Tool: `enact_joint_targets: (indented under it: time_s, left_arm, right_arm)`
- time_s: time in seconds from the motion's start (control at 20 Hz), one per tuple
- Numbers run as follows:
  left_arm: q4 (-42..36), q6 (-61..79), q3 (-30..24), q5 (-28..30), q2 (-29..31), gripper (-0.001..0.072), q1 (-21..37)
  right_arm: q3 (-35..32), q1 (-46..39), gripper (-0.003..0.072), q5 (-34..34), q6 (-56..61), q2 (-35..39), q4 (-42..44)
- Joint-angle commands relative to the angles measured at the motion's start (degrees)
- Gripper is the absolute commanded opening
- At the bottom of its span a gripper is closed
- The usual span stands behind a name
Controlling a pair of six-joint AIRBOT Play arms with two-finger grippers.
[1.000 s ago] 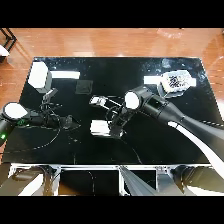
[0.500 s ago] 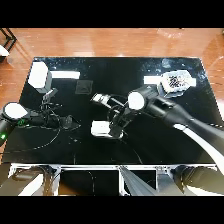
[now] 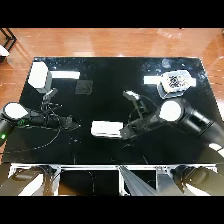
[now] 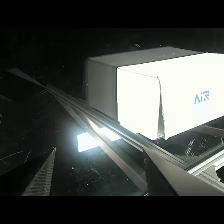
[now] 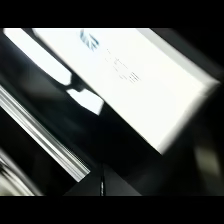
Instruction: Fold the box and place the chain.
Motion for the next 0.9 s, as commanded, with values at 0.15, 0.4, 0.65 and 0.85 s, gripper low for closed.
enact_joint_targets:
  time_s: [0.15,0.4,0.65,0.85]
  left_arm:
    - [0.0,0.0,0.0,0.1,0.0,0.0642,0.0]
    - [0.0,0.0,0.0,0.0,-0.1,0.0642,0.0]
    - [0.0,0.0,0.0,0.0,-0.1,0.0642,0.0]
    - [0.0,0.0,0.0,0.0,-0.2,0.0642,0.0]
  right_arm:
    - [-9.3,1.6,0.0022,-22.5,-5.2,-4.7,27.6]
    - [-9.3,2.3,0.0022,-22.3,-5.4,-6.4,26.6]
    - [-9.3,2.8,0.0022,-22.0,-4.9,-8.5,23.7]
    - [-9.3,4.7,0.0022,-22.9,-5.0,-9.7,22.3]
